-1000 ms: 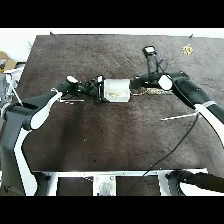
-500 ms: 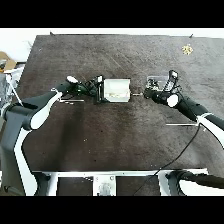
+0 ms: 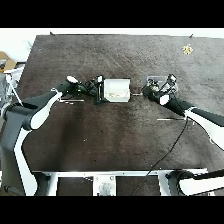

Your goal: Fold the box and place the chain.

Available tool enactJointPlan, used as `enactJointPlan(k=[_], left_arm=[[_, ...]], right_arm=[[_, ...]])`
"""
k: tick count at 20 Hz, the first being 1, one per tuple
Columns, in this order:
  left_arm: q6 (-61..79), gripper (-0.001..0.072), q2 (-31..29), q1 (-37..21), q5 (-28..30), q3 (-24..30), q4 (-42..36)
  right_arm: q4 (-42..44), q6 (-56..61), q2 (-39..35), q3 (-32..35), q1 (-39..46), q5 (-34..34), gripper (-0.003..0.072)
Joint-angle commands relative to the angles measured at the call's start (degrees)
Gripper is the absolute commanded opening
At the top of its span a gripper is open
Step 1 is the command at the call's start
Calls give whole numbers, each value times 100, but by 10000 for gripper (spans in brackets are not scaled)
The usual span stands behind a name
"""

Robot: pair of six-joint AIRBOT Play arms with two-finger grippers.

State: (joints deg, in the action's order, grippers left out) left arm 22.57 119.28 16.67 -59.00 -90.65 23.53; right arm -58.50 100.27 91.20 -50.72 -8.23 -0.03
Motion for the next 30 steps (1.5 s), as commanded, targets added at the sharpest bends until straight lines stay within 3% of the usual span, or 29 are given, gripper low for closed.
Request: enactJointPlan(k=[1,2,6,12,16,20,26,30], left_arm=[[0,269,0,0,2,0,0],[0,269,0,0,2,0,0],[0,269,0,0,2,0,2],[0,269,0,0,2,0,2],[0,269,0,0,2,0,2],[0,269,0,0,2,0,2],[0,269,0,0,4,0,2],[0,269,0,0,4,0,2]], right_arm=[[223,7,131,-42,-4,-221,77],[243,9,125,-44,-7,-236,19],[166,13,-315,-39,-181,-48,2],[-693,-20,-2308,-59,-719,321,2],[-1335,-17,-3060,-656,-1235,433,1],[-1956,-15,-2966,-1405,-1884,544,1],[-1818,11,-2133,-1453,-2017,1530,1],[-1801,9,-1276,-1445,-2264,1727,1]])
